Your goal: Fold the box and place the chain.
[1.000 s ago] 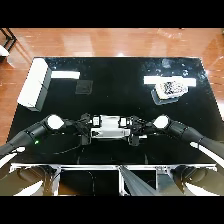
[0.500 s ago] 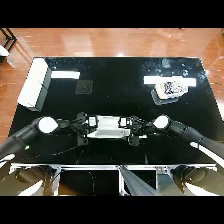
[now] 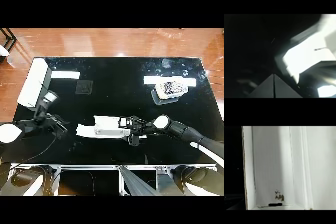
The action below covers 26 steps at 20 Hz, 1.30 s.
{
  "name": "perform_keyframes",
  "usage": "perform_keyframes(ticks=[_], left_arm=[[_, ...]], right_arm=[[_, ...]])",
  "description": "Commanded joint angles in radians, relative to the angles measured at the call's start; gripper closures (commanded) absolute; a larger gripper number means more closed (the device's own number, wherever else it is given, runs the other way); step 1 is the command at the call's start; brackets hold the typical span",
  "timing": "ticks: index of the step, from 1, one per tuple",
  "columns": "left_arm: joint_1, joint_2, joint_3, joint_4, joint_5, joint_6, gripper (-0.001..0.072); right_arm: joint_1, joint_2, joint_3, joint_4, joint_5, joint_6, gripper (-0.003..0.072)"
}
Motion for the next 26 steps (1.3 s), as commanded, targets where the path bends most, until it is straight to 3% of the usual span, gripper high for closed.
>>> perform_keyframes(ticks=[1,4,7,11,14,26], left_arm=[[0.194,-0.08,-0.036,-0.114,-0.082,-0.333,0.0681],[0.217,-0.225,-0.046,-0.21,0.006,-0.268,0.0682],[0.188,-0.38,-0.037,-0.26,-0.026,-0.123,0.0682],[0.13,-0.509,-0.023,-0.36,-0.016,-0.056,0.0682],[0.071,-0.541,-0.023,-0.467,0.022,0.009,0.0683],[0.014,-0.542,-0.023,-0.466,0.066,0.027,0.0682]], right_arm=[[0.0,0.0,0.001,0.0,0.0,0.0,0.0378],[0.0,0.0,0.001,0.0,0.0,0.0,0.0378],[0.0,0.0,0.001,-0.001,0.001,0.0,0.0378],[0.0,0.0,0.001,0.0,0.0,0.0,0.0378],[0.0,0.0,0.001,0.0,0.0,0.0,0.0378],[0.0,0.0,0.001,-0.001,0.0,0.0,0.0378]])
